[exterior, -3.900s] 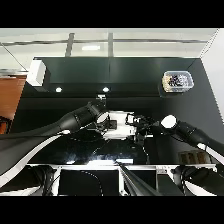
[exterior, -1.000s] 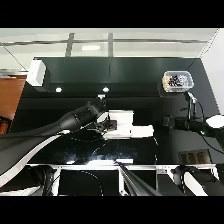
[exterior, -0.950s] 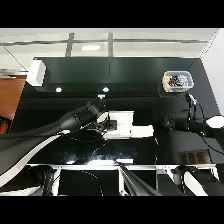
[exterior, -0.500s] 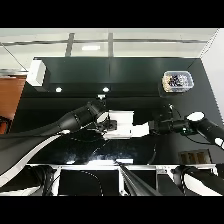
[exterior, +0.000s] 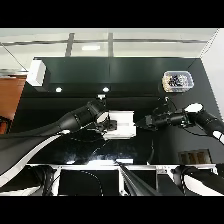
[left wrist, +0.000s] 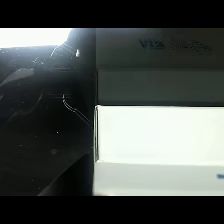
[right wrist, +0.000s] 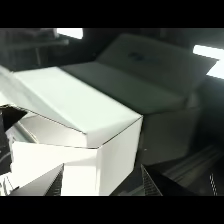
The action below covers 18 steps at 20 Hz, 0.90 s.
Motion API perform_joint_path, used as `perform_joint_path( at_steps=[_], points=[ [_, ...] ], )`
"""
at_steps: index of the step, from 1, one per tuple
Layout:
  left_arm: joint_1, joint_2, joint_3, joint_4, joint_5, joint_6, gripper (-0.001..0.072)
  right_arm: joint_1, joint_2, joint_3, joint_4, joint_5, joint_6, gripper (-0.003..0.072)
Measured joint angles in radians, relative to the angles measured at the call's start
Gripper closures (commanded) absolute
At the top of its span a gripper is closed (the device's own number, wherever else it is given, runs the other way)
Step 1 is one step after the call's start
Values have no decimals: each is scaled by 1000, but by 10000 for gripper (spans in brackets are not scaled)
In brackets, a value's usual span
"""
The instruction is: Fold the box and place the chain.
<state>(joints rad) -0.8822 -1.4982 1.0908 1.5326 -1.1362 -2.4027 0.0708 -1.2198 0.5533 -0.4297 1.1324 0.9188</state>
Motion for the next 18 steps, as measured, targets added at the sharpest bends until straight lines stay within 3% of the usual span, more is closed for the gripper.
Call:
perform_joint_path(
  at_steps=[6, 13, 15, 18],
  points=[
    [0, 0, 0, 0, 0, 2, 685, 151, -1, 29, -55, -95, 116, 131],
    [0, 0, 0, 0, 0, 2, 685, 403, -12, 158, -464, -240, 571, 136],
    [0, 0, 0, 0, 0, 2, 685, 460, -27, 207, -591, -231, 691, 322],
    [0, 0, 0, 0, 0, 2, 686, 521, -56, 270, -731, -187, 846, 342]
  ],
)
